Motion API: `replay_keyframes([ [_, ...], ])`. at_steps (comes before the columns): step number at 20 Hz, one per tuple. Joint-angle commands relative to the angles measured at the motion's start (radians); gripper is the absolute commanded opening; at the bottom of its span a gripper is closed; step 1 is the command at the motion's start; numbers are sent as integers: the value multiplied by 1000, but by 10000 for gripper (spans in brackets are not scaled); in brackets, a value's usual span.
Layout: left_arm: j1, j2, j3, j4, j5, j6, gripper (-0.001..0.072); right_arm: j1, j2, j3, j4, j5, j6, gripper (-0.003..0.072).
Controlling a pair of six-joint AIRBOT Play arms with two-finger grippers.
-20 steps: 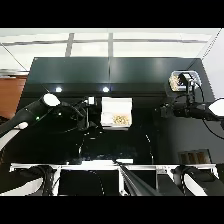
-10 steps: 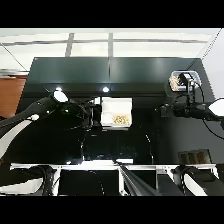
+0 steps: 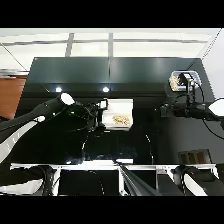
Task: Fold the box and place the chain.
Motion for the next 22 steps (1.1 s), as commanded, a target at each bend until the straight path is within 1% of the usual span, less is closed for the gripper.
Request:
replay_keyframes([
  [1,-8,-2,1,2,-9,-3,463,19,-8,0,9,-42,40,337],
  [2,-7,-2,1,2,-11,-3,463,38,-14,0,39,-101,135,339],
  [3,-7,-2,1,2,-12,-3,463,67,-22,0,81,-181,186,496],
  [4,-7,-2,1,2,-12,-3,463,103,-33,0,108,-261,187,654],
  [5,-7,-2,1,2,-12,-3,463,142,-55,5,138,-339,187,653],
  [6,-7,-2,1,2,-12,-3,463,181,-94,21,167,-392,187,652],
  [7,-7,-2,1,2,-12,-3,463,212,-150,55,185,-409,186,651],
  [10,-7,-2,1,2,-13,-3,463,271,-334,193,183,-397,180,650],
  [11,-7,-2,1,2,-13,-3,464,282,-391,241,183,-373,158,649],
  [13,-7,-2,1,2,-13,-3,463,293,-463,309,183,-269,45,609],
  [14,-7,-2,1,2,-13,-3,464,294,-468,322,183,-211,-84,609],
  [15,-7,-2,1,2,-13,-3,463,287,-462,333,169,-141,-258,610],
  [16,-7,-2,1,2,-12,-3,463,278,-455,345,132,-69,-403,610],
  [17,-7,-2,1,2,-11,-3,463,274,-451,351,110,-23,-473,610],
  [20,-7,-2,1,2,-12,-3,463,284,-451,351,104,105,-577,610],
  [22,-7,-2,1,2,-12,-3,463,311,-451,347,104,143,-607,610],
])
